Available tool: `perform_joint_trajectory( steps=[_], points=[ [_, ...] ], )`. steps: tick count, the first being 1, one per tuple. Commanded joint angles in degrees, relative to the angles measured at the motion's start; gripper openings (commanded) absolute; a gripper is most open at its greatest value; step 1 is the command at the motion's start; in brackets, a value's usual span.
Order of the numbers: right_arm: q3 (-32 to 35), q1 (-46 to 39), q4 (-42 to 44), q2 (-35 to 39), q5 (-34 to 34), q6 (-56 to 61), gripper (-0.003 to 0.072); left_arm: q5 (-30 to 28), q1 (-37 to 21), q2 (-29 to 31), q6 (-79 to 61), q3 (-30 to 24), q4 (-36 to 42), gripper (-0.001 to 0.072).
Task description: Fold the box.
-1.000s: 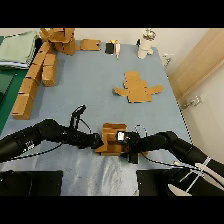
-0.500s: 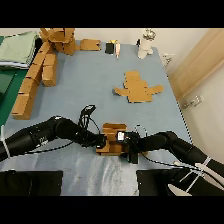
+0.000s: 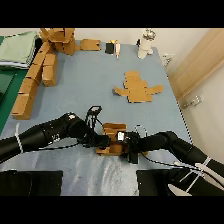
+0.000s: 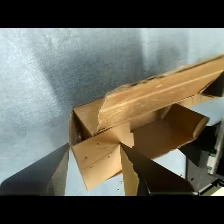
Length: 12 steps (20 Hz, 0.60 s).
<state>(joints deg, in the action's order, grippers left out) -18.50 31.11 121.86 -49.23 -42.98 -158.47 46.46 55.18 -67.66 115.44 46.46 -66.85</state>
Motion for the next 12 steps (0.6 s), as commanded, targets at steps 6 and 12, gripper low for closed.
perform_joint_trajectory(
  steps=[6, 12],
  points=[
    [0.02, 0.02, 0.02, 0.02, 0.02, 0.02, 0.0517, 2.21, 3.82, -3.13, 6.05, 3.10, -4.31, 0.0514],
    [0.02, 0.02, 0.02, 0.02, 0.02, 0.02, 0.0517, 7.21, 5.57, -8.13, 12.15, 8.79, -10.95, 0.0514]
  ],
)
